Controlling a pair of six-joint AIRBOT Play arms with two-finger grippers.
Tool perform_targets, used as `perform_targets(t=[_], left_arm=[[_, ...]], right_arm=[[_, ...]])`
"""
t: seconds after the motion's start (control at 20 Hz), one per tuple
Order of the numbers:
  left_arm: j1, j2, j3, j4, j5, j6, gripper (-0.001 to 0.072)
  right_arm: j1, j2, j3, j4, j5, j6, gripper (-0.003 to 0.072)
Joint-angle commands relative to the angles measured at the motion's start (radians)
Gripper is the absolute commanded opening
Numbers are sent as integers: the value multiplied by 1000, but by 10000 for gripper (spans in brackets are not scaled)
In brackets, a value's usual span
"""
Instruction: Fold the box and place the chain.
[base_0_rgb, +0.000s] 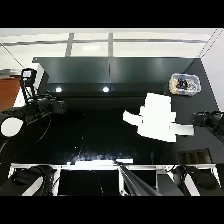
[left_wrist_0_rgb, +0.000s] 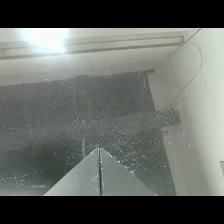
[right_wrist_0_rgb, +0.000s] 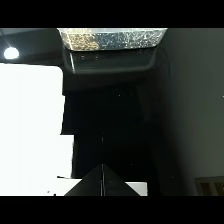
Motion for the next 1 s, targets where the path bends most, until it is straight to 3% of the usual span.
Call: perform_targets(t=[0.0, 0.6, 0.8, 0.85, 0.9, 0.95], left_arm=[[1, 1, -1, 0, 1, 0, 31], [1, 1, -1, 0, 0, 0, 31], [1, 1, -1, -34, 1, -2, 31], [1, 1, -1, -34, 2, -2, 31], [1, 1, -1, -34, 8, -2, 31], [1, 0, -1, -34, 27, -2, 31]], right_arm=[[0, 1, -1, 0, 0, 0, 23], [0, 1, -1, 5, -11, 0, 22], [0, 1, 0, 32, -87, 1, 23], [0, -1, -1, 35, -80, 1, 97], [0, -2, -1, 34, -64, 0, 552], [0, -2, -1, 35, -39, -11, 719]])
